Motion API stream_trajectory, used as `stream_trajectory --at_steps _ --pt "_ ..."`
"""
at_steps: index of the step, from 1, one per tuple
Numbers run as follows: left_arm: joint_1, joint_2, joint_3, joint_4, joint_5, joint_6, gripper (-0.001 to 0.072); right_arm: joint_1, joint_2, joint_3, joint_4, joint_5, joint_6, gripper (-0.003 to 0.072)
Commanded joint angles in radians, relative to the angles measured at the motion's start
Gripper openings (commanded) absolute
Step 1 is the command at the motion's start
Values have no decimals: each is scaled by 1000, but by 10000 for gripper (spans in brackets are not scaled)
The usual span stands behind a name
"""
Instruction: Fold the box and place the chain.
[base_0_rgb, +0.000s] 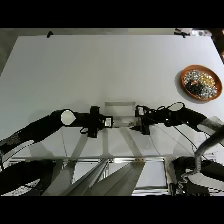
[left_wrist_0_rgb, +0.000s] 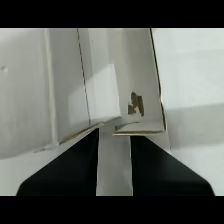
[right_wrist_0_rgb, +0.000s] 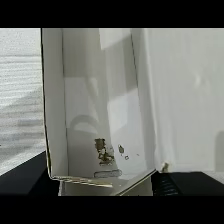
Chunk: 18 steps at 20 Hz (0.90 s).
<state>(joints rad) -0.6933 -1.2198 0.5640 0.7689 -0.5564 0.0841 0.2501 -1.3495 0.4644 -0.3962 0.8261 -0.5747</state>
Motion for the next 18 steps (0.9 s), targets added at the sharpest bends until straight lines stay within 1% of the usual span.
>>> stream_trajectory --at_steps 1,5,8,9,10,11,13,15,16,17,18 --pt "-29 -7 0 -66 46 50 202 0 1 0 0 0 0 477" --pt "-34 -37 1 -67 76 47 200 0 1 0 0 0 0 477" --pt "-44 -60 1 -118 100 47 212 0 1 0 0 0 0 477" --pt "-44 -64 1 -142 98 47 237 0 1 0 0 0 0 477" --pt "-44 -64 1 -155 93 47 331 0 1 0 0 0 0 477" --pt "-45 -63 1 -166 93 47 394 0 1 0 0 0 0 477" --pt "-44 -63 0 -171 94 48 467 0 1 0 0 0 0 477" --pt "-44 -63 0 -171 97 48 495 0 1 0 0 0 0 477" --pt "-44 -63 0 -171 94 47 491 0 1 0 0 0 0 477" --pt "-44 -61 0 -176 86 46 451 0 1 0 0 0 0 477" --pt "-44 -55 0 -177 67 41 280 0 1 0 0 0 0 477"
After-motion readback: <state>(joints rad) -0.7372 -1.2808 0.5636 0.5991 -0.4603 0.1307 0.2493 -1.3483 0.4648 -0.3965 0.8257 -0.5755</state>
